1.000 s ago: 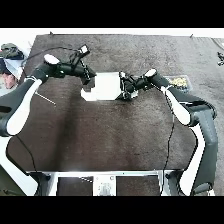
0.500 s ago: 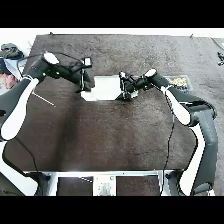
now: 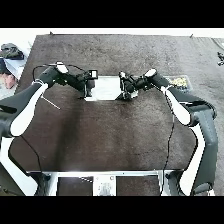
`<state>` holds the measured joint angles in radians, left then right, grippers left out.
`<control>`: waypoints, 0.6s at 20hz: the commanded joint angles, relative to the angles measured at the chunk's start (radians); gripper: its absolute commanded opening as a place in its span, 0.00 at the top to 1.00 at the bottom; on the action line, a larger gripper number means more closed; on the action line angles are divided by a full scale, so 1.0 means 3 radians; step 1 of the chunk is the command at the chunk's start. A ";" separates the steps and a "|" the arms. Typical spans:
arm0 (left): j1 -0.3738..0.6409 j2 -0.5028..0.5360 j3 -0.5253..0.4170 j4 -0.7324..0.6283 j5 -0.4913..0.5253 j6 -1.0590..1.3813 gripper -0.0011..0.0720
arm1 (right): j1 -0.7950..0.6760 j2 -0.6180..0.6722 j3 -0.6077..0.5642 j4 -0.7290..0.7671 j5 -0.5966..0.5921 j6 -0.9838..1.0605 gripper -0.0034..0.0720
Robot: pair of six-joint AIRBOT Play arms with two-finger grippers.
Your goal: Fold the box and place the chain.
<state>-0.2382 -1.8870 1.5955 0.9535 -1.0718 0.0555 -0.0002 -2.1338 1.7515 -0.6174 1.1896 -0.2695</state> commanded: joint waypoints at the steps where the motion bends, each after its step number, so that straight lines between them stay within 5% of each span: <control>1: -0.0008 -0.0047 -0.0004 -0.0037 0.0053 0.0019 0.38 | 0.0003 -0.0001 0.0003 0.0001 0.0000 0.0001 0.46; 5: -0.0008 -0.0060 -0.0024 -0.0037 0.0039 0.0017 0.38 | 0.0004 -0.0001 0.0003 0.0001 0.0000 0.0001 0.46; 7: -0.0008 -0.0060 -0.0023 -0.0042 0.0104 0.0017 0.60 | 0.0003 -0.0001 0.0003 0.0001 0.0000 0.0001 0.46; 12: -0.0008 -0.0060 -0.0024 -0.0267 0.0011 0.0019 0.60 | 0.0003 -0.0001 0.0003 0.0001 0.0000 0.0001 0.46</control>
<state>-0.2401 -1.9041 1.5887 0.9188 -1.0477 0.0601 -0.0002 -2.1338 1.7515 -0.6170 1.1896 -0.2691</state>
